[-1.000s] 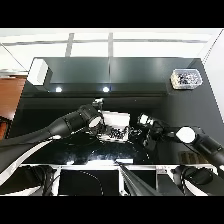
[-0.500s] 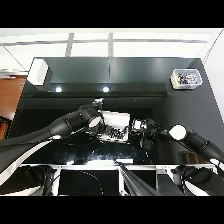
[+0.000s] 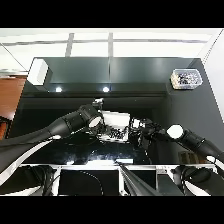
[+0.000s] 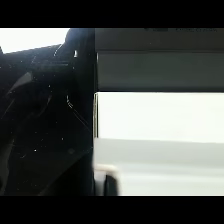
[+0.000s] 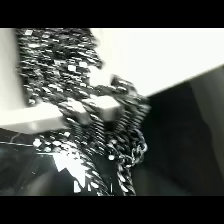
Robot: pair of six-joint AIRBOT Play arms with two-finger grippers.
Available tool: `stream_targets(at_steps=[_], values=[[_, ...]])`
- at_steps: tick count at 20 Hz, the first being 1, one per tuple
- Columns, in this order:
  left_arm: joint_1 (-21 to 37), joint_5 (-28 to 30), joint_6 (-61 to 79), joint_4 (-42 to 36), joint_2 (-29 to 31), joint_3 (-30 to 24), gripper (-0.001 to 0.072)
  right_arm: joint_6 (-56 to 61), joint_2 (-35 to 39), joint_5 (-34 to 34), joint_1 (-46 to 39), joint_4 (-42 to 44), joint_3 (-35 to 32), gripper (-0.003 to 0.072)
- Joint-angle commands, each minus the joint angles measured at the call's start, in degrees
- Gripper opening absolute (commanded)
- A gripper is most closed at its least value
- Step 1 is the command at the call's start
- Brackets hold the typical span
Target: Fold the box and place the chain.
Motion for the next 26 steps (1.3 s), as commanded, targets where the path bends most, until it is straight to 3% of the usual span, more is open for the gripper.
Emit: stream_targets(at_steps=[1,7,12,18,20,24,26], values=[[-0.02,0.02,0.02,0.02,-0.02,0.0,0.0031,0.04,-0.31,-0.31,0.0,-0.28,0.04,0.0049],[-0.02,0.07,0.02,0.02,-0.02,0.0,0.0031,7.43,0.63,4.5,-1.66,-0.72,0.17,0.0048],[-0.02,0.0,0.02,0.02,-0.02,0.0,0.0032,15.96,7.19,8.44,-3.91,-0.7,0.68,0.0046],[-0.02,0.0,0.02,0.0,-0.02,0.0,0.0031,28.89,14.16,20.39,-5.42,-0.17,9.84,0.0045],[-0.04,0.0,0.02,0.0,-0.02,0.0,0.0032,36.02,14.16,22.4,-5.4,3.89,12.44,0.0046],[-0.02,-0.02,0.02,0.0,-0.02,0.0,0.0031,37.03,14.16,23.41,-4.48,25.83,12.52,0.0046],[-0.02,0.02,0.02,0.0,-0.02,0.0,0.0032,37.07,14.16,22.18,-3.78,29.2,12.52,0.0046]])
